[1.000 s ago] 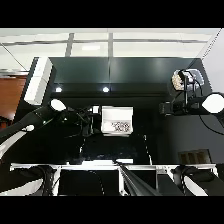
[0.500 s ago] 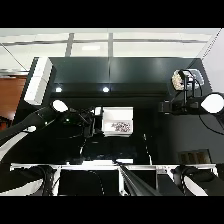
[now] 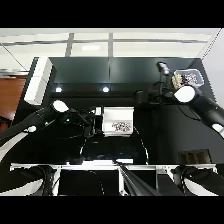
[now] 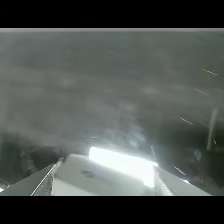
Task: Fold the box and place the chain.
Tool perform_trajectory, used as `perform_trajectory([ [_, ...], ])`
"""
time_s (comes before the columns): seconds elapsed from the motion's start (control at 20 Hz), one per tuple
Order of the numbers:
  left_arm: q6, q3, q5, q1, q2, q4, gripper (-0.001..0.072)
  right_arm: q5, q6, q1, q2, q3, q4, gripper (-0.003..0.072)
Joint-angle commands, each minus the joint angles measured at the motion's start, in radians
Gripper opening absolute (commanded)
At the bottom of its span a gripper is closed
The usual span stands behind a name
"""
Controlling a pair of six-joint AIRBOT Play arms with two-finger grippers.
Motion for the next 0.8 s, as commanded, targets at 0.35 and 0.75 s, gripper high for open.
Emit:
perform_trajectory([
  [0.35,0.0,0.0,0.003,0.0,0.0,0.0,0.0343,0.405,-0.849,0.074,-0.058,0.068,0.069,0.0709],
  [0.75,0.0,0.0,-0.003,0.0,0.0,0.0,0.0344,0.421,-0.924,0.175,-0.057,0.068,0.044,0.0708],
])
